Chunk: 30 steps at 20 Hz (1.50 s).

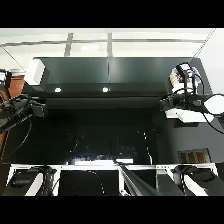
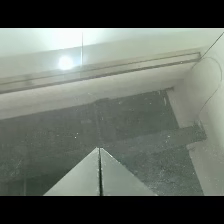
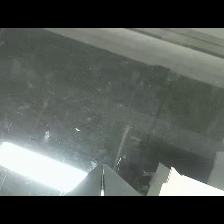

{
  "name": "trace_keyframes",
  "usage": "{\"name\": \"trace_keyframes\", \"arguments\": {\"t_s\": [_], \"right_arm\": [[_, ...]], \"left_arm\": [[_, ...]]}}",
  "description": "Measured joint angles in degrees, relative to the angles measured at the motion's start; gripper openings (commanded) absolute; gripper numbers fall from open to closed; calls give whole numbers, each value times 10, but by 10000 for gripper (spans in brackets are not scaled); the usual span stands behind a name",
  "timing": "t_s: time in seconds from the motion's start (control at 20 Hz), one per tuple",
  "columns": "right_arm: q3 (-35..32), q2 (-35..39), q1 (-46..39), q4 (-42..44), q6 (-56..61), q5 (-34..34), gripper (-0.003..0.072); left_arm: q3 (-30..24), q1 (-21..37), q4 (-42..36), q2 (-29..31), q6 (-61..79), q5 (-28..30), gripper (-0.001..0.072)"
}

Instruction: Fold the box and place the chain.

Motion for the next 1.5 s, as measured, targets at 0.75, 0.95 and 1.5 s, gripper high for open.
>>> {"name": "trace_keyframes", "arguments": {"t_s": [0.75,0.95,1.5], "right_arm": [[0,0,0,0,0,0,13],[0,0,0,2,0,-1,13],[3,0,-21,-5,70,-2,720]], "left_arm": [[0,0,0,0,0,0,26],[0,0,0,0,0,0,26],[0,0,-45,-62,-6,2,711]]}}
